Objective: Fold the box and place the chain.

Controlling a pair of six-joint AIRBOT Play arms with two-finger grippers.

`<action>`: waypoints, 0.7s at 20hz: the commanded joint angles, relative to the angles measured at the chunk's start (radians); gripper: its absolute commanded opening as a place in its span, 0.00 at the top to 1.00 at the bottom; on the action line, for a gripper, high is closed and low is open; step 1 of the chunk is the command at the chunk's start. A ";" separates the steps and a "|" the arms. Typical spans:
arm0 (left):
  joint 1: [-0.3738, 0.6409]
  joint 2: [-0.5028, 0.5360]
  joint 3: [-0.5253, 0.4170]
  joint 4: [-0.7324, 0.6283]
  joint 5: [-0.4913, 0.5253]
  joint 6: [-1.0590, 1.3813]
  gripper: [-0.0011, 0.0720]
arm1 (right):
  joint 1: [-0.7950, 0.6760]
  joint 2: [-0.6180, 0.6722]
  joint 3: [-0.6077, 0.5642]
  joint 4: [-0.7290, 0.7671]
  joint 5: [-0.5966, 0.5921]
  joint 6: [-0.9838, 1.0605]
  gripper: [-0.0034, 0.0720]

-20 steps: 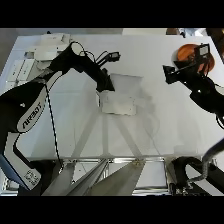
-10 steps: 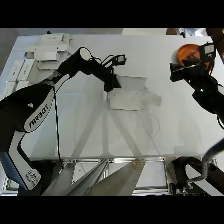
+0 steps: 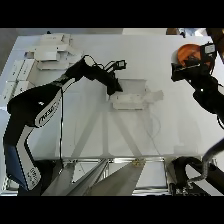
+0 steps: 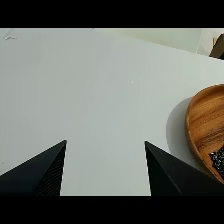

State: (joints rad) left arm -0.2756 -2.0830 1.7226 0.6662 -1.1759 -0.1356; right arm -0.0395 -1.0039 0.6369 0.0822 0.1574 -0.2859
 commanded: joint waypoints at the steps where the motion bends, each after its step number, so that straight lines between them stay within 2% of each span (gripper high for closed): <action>1: 0.000 -0.016 0.000 -0.001 0.001 0.042 0.98 | 0.000 0.001 0.000 0.000 -0.003 0.000 0.26; 11: 0.000 -0.016 0.000 0.000 -0.007 0.039 0.96 | 0.000 0.001 0.000 0.000 -0.016 0.000 0.26; 14: 0.000 -0.016 0.000 0.000 -0.007 0.039 0.96 | 0.000 0.003 0.001 -0.008 0.025 -0.003 0.25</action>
State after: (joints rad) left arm -0.2756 -2.0983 1.7226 0.6643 -1.1816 -0.0971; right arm -0.0395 -1.0031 0.6369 0.0814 0.1482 -0.2863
